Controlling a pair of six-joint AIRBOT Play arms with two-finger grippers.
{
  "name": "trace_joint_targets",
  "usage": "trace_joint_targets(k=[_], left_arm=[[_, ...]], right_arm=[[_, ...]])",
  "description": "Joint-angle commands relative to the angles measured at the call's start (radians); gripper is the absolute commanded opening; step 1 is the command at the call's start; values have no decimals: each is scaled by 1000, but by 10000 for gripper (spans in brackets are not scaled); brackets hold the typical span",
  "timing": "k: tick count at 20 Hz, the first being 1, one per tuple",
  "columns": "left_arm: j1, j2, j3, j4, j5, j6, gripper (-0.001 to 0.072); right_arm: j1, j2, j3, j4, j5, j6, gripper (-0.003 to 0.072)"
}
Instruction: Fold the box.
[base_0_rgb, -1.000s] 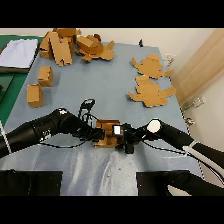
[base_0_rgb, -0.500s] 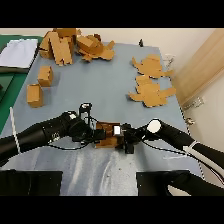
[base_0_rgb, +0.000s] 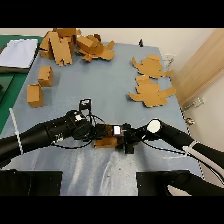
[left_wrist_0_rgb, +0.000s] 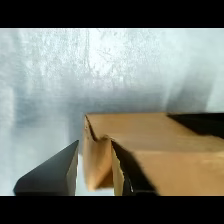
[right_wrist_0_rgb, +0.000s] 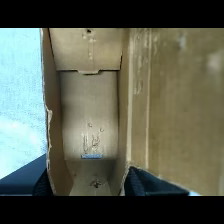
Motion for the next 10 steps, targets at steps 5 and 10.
trace_joint_targets(k=[5, 10], left_arm=[[-4, -1, 13, -14, -10, -2, 290], [-4, -9, 18, -45, -53, 17, 309]], right_arm=[[0, 1, 0, 0, 0, 2, 459], [0, 1, 0, 0, 0, 2, 459]])
